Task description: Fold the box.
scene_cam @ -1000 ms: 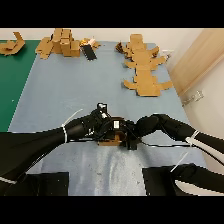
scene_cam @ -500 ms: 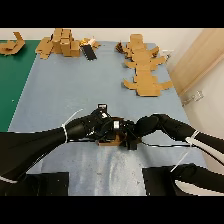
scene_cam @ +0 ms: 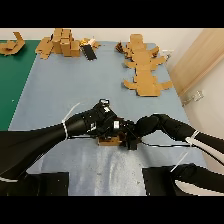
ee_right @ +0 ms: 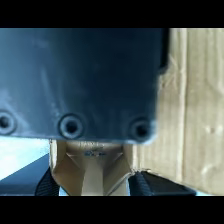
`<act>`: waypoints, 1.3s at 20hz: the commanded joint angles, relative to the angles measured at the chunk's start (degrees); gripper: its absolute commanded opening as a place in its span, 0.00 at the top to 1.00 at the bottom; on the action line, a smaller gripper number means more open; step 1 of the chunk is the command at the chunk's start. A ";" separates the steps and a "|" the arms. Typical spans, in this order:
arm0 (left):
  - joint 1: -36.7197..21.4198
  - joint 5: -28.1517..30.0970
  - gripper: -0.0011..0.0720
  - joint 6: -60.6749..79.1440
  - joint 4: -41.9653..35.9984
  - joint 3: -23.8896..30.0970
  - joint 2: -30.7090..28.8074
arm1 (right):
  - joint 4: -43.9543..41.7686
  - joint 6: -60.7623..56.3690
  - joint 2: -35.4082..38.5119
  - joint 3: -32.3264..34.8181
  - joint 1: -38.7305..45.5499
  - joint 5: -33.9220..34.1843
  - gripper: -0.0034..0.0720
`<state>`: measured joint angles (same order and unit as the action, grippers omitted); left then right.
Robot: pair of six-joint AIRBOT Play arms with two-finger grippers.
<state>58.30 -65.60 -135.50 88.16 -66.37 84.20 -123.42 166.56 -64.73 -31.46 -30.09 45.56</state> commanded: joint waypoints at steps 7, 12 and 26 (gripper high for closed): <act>-0.68 -4.20 0.40 1.09 0.72 -1.46 -2.21 | 0.00 -0.04 0.04 0.02 -0.02 0.00 0.29; -0.98 -3.87 0.40 1.09 0.96 -1.55 -4.28 | 0.00 -0.04 0.04 0.02 -0.02 -0.02 0.29; -7.48 -0.31 0.41 1.38 0.72 -2.29 -4.63 | 0.00 -0.04 0.04 0.02 -0.02 0.00 0.29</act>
<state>52.14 -67.37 -134.17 89.06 -68.18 79.59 -123.42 166.52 -64.73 -31.46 -30.11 45.56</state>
